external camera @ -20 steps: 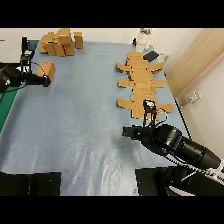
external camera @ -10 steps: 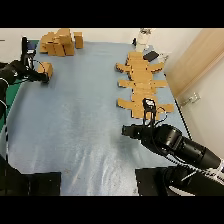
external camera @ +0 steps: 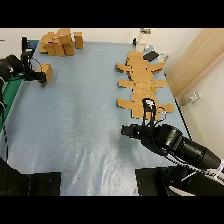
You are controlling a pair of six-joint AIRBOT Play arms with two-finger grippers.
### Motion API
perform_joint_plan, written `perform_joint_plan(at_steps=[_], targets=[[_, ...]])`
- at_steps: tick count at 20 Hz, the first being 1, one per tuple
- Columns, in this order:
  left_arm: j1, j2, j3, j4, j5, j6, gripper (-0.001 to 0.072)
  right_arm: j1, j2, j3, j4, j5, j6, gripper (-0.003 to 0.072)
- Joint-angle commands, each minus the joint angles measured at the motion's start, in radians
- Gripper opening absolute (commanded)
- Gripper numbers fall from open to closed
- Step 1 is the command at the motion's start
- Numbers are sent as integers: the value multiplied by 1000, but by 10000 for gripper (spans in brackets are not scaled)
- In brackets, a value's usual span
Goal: Fold the box.
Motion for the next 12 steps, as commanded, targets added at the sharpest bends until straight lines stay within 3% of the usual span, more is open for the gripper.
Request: perform_joint_plan(at_steps=[1,7,8,9,10,12], targets=[[19,71,43,69,-214,-79,704,0,0,1,15,2,-2,3],[16,237,49,65,-445,-210,697,0,-1,1,37,-2,-34,3],[9,253,49,65,-486,-237,507,0,-1,1,46,-2,-47,4],[-3,268,49,55,-539,-248,200,0,-1,1,54,-2,-49,4],[-21,277,49,45,-588,-248,12,-1,-1,3,60,-3,-52,4],[-84,288,48,39,-674,-251,12,-15,-26,34,72,-10,-112,4]])
